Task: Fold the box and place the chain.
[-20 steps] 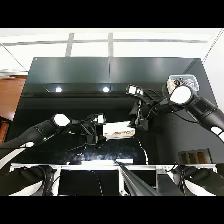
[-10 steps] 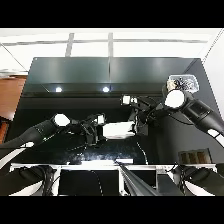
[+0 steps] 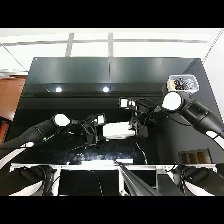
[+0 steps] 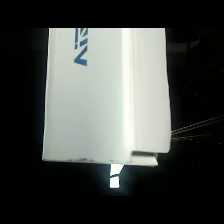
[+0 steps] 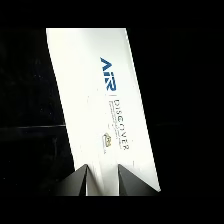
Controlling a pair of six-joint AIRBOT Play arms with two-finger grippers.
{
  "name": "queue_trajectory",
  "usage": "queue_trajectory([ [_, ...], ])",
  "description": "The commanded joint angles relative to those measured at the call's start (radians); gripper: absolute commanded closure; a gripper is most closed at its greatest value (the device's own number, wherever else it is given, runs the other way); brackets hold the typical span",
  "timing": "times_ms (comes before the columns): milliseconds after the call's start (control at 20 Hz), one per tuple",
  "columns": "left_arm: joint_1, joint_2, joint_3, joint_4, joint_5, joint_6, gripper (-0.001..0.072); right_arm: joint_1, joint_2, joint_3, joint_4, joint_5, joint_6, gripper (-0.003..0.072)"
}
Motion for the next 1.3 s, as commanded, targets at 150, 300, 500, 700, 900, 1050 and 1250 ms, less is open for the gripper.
queue_trajectory([
  [150, -0.001, -0.001, 0.0, 0.0, 0.001, 0.0, 0.0379, 0.009, 0.0, 0.0, -0.018, -0.002, 0.04, 0.0452],
  [300, -0.001, -0.001, 0.0, 0.0, 0.001, 0.0, 0.0379, 0.01, 0.0, 0.0, -0.025, -0.013, 0.082, 0.0453],
  [500, -0.001, -0.001, 0.0, 0.0, 0.001, 0.0, 0.0379, 0.01, 0.0, 0.0, -0.024, -0.019, 0.086, 0.0293],
  [700, -0.001, -0.001, 0.0, 0.0, 0.001, 0.0, 0.0379, 0.01, 0.0, 0.0, -0.024, -0.036, 0.086, 0.0308],
  [900, -0.001, -0.001, 0.0, 0.0, 0.001, 0.0, 0.0379, 0.01, 0.0, 0.0, -0.025, -0.042, 0.086, 0.0126],
  [1050, -0.001, -0.001, 0.0, 0.0, 0.001, 0.0, 0.0379, 0.01, -0.001, 0.0, -0.025, -0.042, 0.087, 0.0126],
  [1250, -0.001, -0.001, 0.0, 0.0, 0.001, 0.0, 0.0379, 0.01, -0.007, 0.0, -0.026, -0.042, 0.118, 0.0148],
])
